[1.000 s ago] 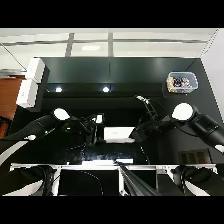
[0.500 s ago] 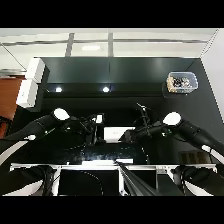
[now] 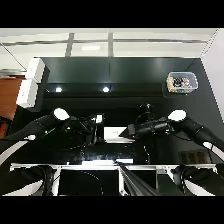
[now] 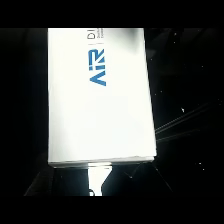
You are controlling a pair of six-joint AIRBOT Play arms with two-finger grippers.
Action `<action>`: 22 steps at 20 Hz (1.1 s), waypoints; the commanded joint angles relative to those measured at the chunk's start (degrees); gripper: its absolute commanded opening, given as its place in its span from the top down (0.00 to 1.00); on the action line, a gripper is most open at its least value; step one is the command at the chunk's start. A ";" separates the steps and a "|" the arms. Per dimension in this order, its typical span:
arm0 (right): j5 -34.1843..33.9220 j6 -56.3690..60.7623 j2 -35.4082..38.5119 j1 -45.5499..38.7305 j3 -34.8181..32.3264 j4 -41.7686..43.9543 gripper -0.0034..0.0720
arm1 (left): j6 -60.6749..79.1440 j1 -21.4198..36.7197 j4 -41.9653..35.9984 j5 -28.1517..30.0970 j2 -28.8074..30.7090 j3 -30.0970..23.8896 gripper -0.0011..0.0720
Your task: Fold the box and place the chain.
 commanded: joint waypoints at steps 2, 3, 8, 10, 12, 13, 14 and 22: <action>-3.72 5.75 -0.31 -1.11 -0.11 -8.41 0.93 | 0.02 -0.04 0.02 -0.02 -0.04 0.02 0.34; -3.74 7.39 -0.33 0.09 -0.15 -11.13 0.93 | 0.02 -0.02 0.00 -0.02 -0.04 0.02 0.34; -6.47 10.95 -0.33 3.34 -0.22 -16.70 0.93 | 0.02 -0.04 0.02 -0.02 -0.04 0.02 0.34; -6.71 10.88 -0.33 3.34 -0.22 -16.68 0.93 | 0.02 -0.02 0.00 -0.02 -0.04 0.02 0.34; -5.62 9.94 -0.09 3.17 0.09 -16.72 0.93 | 0.02 -0.02 0.00 -0.04 -0.04 0.02 0.34; -3.52 8.46 0.17 2.47 0.87 -16.72 0.93 | 0.02 -0.02 0.00 -0.04 -0.04 0.02 0.34; -1.11 8.02 0.83 1.22 2.01 -16.76 0.93 | 0.02 -0.02 0.00 -0.04 -0.04 0.02 0.34; 6.93 9.44 17.20 -17.20 9.20 -23.12 0.93 | -2.03 0.44 2.36 -2.89 5.51 0.09 0.00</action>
